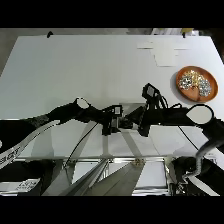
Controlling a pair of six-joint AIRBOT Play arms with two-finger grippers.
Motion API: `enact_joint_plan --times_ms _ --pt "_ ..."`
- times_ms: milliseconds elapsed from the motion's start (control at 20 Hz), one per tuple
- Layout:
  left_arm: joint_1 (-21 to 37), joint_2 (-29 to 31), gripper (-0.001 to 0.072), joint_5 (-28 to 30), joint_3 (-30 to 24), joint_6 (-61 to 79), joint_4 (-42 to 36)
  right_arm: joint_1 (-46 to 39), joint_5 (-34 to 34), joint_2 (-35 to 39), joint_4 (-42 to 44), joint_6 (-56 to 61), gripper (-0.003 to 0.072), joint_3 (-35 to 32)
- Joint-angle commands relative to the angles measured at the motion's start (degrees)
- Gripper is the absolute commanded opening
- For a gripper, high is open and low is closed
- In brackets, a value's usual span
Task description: Fold the box and place the chain.
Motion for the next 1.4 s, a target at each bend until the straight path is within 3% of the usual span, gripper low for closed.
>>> enact_joint_plan --times_ms 0,50,250,450,550,700,1000,1050,1150,1350 --pt "0.07 0.00 0.0208 0.02 0.02 0.00 0.00 0.44 -0.85 -4.28 -3.10 0.39 0.0228 0.07" --pt "0.07 0.00 0.0208 0.02 0.02 0.00 0.00 0.44 -0.83 -4.31 -2.67 0.59 0.0282 0.09" --pt "0.07 0.02 0.0208 0.02 0.02 0.00 0.00 -0.94 -0.35 -0.87 -3.15 0.52 0.0284 2.86" --pt "0.07 0.00 0.0208 0.02 0.02 0.00 0.00 -8.22 5.07 5.73 -13.44 0.57 0.0074 6.29" --pt "0.07 0.02 0.0208 0.02 0.02 0.00 0.00 -12.90 7.08 7.41 -21.57 0.59 0.0016 6.29" --pt "0.07 0.00 0.0208 0.00 0.02 0.00 0.00 -18.05 9.86 6.54 -27.32 0.11 0.0013 5.22" --pt "0.07 0.02 0.0208 0.02 0.02 0.00 0.00 -18.60 10.36 3.02 -28.20 -20.94 0.0017 -1.03" --pt "0.07 0.02 0.0208 0.02 0.02 0.00 0.00 -18.60 9.90 2.08 -28.13 -23.04 0.0050 -1.90" --pt "0.07 0.00 0.0208 0.00 0.02 0.00 0.00 -18.60 7.28 0.07 -27.47 -25.55 0.0214 -3.80" --pt "0.07 0.02 0.0208 0.00 0.02 0.00 0.00 -18.60 4.96 -3.02 -22.64 -30.05 0.0218 -5.22"
